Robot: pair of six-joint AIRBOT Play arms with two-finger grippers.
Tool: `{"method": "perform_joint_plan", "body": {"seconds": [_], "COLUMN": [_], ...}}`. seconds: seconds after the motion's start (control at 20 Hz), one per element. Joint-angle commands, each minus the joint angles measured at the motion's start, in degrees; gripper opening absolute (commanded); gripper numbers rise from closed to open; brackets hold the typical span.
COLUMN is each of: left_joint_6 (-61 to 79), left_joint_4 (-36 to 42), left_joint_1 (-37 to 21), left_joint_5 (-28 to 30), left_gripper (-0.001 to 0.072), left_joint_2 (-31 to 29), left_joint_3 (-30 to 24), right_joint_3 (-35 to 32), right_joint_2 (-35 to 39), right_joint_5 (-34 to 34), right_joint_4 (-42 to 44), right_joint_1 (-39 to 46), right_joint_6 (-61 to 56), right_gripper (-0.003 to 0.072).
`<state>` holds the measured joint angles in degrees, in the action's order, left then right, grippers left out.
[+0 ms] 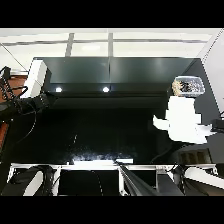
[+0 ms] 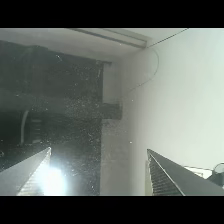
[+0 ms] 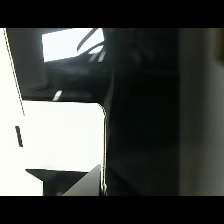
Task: Fold the box and place the chain.
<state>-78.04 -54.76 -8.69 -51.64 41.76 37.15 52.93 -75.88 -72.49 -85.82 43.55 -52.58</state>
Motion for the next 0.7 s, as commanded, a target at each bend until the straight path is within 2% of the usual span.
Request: {"method": "perform_joint_plan", "body": {"seconds": [0.0, 0.2, 0.4, 0.55, 0.65], "left_joint_6": [0.0, 0.0, 0.0, 0.1, -2.3], "left_joint_4": [0.0, 0.0, 0.0, 0.0, -0.3], "left_joint_1": [0.0, 0.0, 0.5, 3.5, 5.8], "left_joint_5": [-0.1, 0.0, -1.3, -4.1, -3.6], "left_gripper": [0.0704, 0.0704, 0.0704, 0.0704, 0.0703], "left_joint_2": [0.0, 0.0, 0.1, 0.5, 1.5], "left_joint_3": [0.0, 0.0, 0.0, 0.0, 0.0], "right_joint_3": [0.0, 0.0, -0.2, -1.5, -2.5], "right_joint_2": [0.1, 0.4, 1.3, 2.8, 6.4], "right_joint_5": [-4.5, -10.3, -13.5, -12.8, -9.2], "right_joint_4": [11.2, 22.1, 34.7, 40.5, 41.6], "right_joint_1": [-0.1, -2.5, -8.7, -16.9, -24.2], "right_joint_6": [3.3, 5.0, 3.6, 1.0, -4.8], "right_gripper": [0.0024, 0.0024, 0.0024, 0.0024, 0.0024]}}
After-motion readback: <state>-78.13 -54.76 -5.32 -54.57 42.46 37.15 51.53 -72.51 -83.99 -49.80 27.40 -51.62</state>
